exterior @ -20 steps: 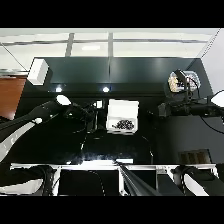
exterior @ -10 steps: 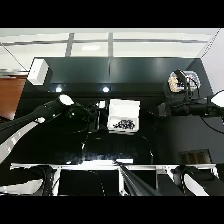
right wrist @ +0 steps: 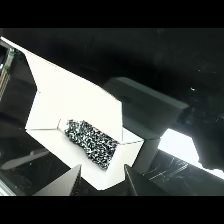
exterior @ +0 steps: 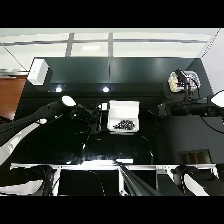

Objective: Fold the box and place the chain.

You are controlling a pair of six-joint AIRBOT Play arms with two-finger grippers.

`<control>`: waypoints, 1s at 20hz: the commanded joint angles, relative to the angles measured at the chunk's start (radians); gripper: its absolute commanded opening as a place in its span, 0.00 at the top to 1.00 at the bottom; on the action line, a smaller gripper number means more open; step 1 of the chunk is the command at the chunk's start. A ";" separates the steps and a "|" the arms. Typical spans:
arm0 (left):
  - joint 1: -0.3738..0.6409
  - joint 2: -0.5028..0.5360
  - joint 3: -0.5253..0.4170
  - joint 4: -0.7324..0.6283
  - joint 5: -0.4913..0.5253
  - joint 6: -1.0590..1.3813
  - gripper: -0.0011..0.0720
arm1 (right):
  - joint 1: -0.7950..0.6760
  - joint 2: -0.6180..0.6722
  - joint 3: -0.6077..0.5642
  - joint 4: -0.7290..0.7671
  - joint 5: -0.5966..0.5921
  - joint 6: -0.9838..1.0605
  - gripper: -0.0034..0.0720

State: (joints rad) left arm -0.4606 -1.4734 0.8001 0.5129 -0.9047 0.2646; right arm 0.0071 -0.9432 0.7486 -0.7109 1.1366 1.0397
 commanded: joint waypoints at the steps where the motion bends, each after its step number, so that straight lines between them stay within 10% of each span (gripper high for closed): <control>1: -0.011 0.000 0.001 0.003 0.036 -0.051 0.23 | 0.001 -0.002 0.000 0.000 -0.044 0.001 0.51; 4: -0.011 0.000 0.001 0.003 0.036 -0.053 0.32 | 0.034 -0.011 0.003 -0.002 -0.165 0.065 0.01; 14: -0.011 0.000 0.001 0.003 0.033 -0.052 0.32 | 0.147 -0.468 0.298 -0.005 -0.278 0.013 0.01; 20: -0.011 0.000 0.001 0.003 0.033 -0.052 0.32 | 0.180 -0.481 0.334 -0.009 -0.005 -0.376 0.06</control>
